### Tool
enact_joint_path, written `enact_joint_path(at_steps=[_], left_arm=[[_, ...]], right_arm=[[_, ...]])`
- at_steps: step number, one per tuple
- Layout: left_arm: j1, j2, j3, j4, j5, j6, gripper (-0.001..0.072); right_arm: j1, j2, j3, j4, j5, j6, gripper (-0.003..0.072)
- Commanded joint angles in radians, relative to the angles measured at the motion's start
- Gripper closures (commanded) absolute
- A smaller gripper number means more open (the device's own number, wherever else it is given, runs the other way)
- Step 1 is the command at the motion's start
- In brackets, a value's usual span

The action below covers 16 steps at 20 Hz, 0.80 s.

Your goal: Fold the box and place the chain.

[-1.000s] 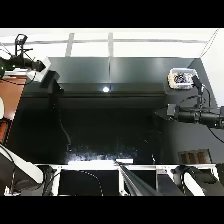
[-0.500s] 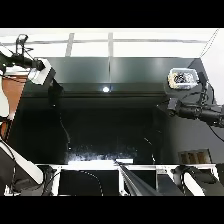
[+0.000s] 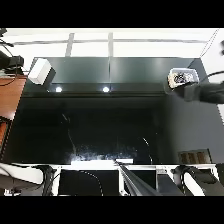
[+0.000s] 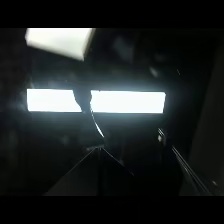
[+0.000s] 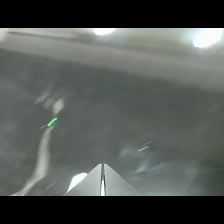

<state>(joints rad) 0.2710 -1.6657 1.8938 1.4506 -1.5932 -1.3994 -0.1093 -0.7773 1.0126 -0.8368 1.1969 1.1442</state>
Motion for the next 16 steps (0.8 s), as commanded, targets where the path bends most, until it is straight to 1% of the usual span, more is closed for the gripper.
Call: enact_joint_path(at_steps=[1, 3, 5, 7, 8, 9, 10, 12, 13, 14, 16], left_arm=[[-0.062, 0.312, -0.281, -0.028, 0.129, -0.068, 0.0683], [-0.113, 0.54, -0.523, -0.13, 0.339, -0.05, 0.0683], [-0.181, 0.763, -0.77, -0.228, 0.501, 0.005, 0.0683], [-0.272, 0.974, -0.996, -0.313, 0.624, 0.026, 0.0684], [-0.319, 1.062, -1.091, -0.312, 0.66, 0.025, 0.0684], [-0.362, 1.141, -1.188, -0.305, 0.679, 0.023, 0.0684], [-0.393, 1.203, -1.278, -0.302, 0.687, 0.023, 0.0684], [-0.413, 1.285, -1.407, -0.296, 0.71, 0.023, 0.0684], [-0.413, 1.311, -1.442, -0.296, 0.723, 0.023, 0.0683], [-0.412, 1.33, -1.457, -0.294, 0.731, 0.024, 0.0683], [-0.413, 1.349, -1.457, -0.288, 0.754, 0.023, 0.0682]], right_arm=[[0.0, 0.029, 0.156, -0.15, 0.032, 0.03, 0.0669], [0.0, 0.065, 0.155, -0.184, 0.053, 0.031, 0.0671], [0.0, 0.109, 0.123, -0.207, 0.062, 0.03, 0.0672], [0.0, 0.176, 0.008, -0.207, 0.05, 0.031, 0.0673], [0.0, 0.216, -0.082, -0.2, 0.015, 0.031, 0.0673], [0.0, 0.25, -0.178, -0.195, -0.046, 0.031, 0.0673], [0.0, 0.277, -0.285, -0.196, -0.137, 0.03, 0.0672], [-0.001, 0.283, -0.459, -0.209, -0.287, 0.03, 0.0671], [-0.001, 0.283, -0.516, -0.209, -0.336, 0.03, 0.067], [-0.001, 0.283, -0.545, -0.208, -0.36, 0.03, 0.0669], [-0.001, 0.283, -0.554, -0.204, -0.349, 0.03, 0.0666]])
